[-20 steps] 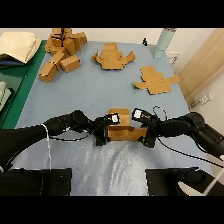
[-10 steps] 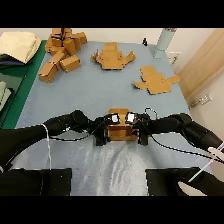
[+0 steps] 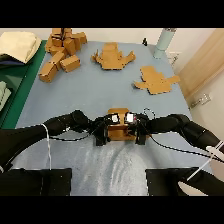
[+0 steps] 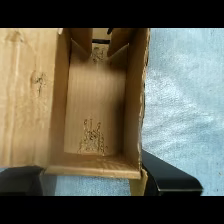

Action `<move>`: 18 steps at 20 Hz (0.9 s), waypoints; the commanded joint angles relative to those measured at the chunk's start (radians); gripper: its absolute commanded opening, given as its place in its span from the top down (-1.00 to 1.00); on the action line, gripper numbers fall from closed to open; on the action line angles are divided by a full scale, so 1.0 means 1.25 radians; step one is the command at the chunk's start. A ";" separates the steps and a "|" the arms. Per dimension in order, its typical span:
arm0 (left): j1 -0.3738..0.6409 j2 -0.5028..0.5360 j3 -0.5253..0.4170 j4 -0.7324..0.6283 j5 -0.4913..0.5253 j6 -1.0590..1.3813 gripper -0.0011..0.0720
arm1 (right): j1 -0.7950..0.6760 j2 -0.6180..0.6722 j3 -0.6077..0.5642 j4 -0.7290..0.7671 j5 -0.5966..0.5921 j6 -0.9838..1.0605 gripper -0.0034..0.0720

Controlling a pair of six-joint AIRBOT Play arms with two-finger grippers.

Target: Fold the box.

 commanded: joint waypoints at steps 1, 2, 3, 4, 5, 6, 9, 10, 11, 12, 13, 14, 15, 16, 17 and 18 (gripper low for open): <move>0.001 0.000 0.000 0.000 0.000 0.000 -0.48 | 0.001 -0.024 -0.001 0.024 0.012 -0.025 -0.20; 0.001 0.000 0.000 0.000 0.000 0.000 -0.48 | 0.002 -0.031 -0.001 0.027 0.012 -0.026 -0.36; 0.001 0.000 0.000 0.000 0.000 0.000 -0.48 | 0.006 -0.036 -0.001 0.025 0.013 -0.026 -0.57; 0.001 0.000 0.000 0.000 0.000 0.000 -0.48 | 0.011 -0.039 -0.001 0.026 0.013 -0.026 -0.75; 0.001 0.000 0.000 0.000 0.000 0.000 -0.48 | 0.014 -0.042 -0.001 0.025 0.013 -0.026 -0.87; 0.001 0.000 0.000 0.000 0.000 0.000 -0.48 | 0.015 -0.044 -0.001 0.026 0.013 -0.026 -0.87; 0.001 0.000 0.000 0.000 0.000 0.000 -0.48 | 0.015 -0.044 -0.001 0.025 0.013 -0.026 -0.86; 0.001 0.000 0.000 0.000 0.000 0.000 -0.48 | 0.015 -0.044 -0.001 0.025 0.012 -0.026 -0.85; 0.001 0.000 0.000 0.000 0.000 0.000 -0.48 | 0.015 -0.044 0.000 0.025 0.010 -0.026 -0.85; 0.001 0.000 0.000 0.000 0.000 0.000 -0.48 | 0.015 -0.042 0.000 0.022 0.007 -0.025 -0.84; 0.001 0.000 0.000 0.000 0.000 0.000 -0.48 | 0.014 -0.037 0.000 0.018 0.001 -0.022 -0.79; 0.001 0.000 0.000 0.000 0.000 0.000 -0.48 | 0.014 -0.029 0.000 0.006 -0.007 -0.005 -0.36; 0.001 0.000 0.000 0.000 0.000 0.000 -0.48 | 0.014 -0.018 0.000 -0.019 -0.012 0.039 0.11; 0.001 0.000 0.000 0.000 0.000 0.000 -0.48 | 0.015 -0.004 0.001 -0.055 -0.012 0.107 0.36; 0.001 0.000 0.000 0.000 0.000 0.000 -0.48 | 0.014 0.013 0.002 -0.109 -0.012 0.195 0.57; 0.001 0.000 0.000 0.000 0.000 0.000 -0.48 | 0.014 0.031 0.002 -0.177 -0.012 0.282 0.75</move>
